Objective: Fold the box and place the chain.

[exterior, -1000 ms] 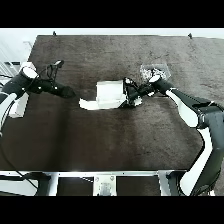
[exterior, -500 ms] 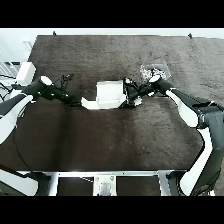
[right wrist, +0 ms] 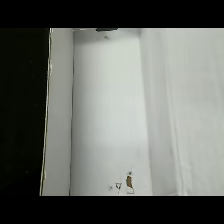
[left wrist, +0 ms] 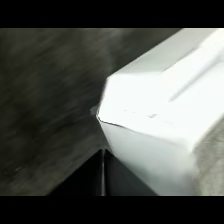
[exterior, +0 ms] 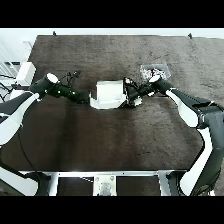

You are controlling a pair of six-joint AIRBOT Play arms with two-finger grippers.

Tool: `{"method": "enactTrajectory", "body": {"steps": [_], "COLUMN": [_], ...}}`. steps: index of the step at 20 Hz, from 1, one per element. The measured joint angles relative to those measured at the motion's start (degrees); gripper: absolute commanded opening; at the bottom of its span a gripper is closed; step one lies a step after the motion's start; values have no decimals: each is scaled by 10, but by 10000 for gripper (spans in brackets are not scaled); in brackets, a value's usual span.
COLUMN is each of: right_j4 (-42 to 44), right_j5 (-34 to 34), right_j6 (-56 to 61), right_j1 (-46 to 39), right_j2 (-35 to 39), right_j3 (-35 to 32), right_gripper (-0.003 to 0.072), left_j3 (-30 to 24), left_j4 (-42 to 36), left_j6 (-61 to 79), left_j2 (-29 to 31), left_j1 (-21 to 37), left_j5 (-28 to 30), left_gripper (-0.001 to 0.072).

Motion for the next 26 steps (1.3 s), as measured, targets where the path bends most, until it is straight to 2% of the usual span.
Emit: {"method": "enactTrajectory", "body": {"steps": [11, 26], "right_j4": [0, 0], "right_j5": [0, 0], "right_j6": [0, 0], "right_j1": [0, 0], "right_j2": [0, 0], "right_j3": [0, 0], "right_gripper": [589, 589], "left_j3": [15, 15], "left_j4": [-47, -88], "left_j6": [52, 19], "left_j2": [0, 0], "left_j1": [-2, -9], "left_j5": [-23, -3], "left_gripper": [349, 349]}}
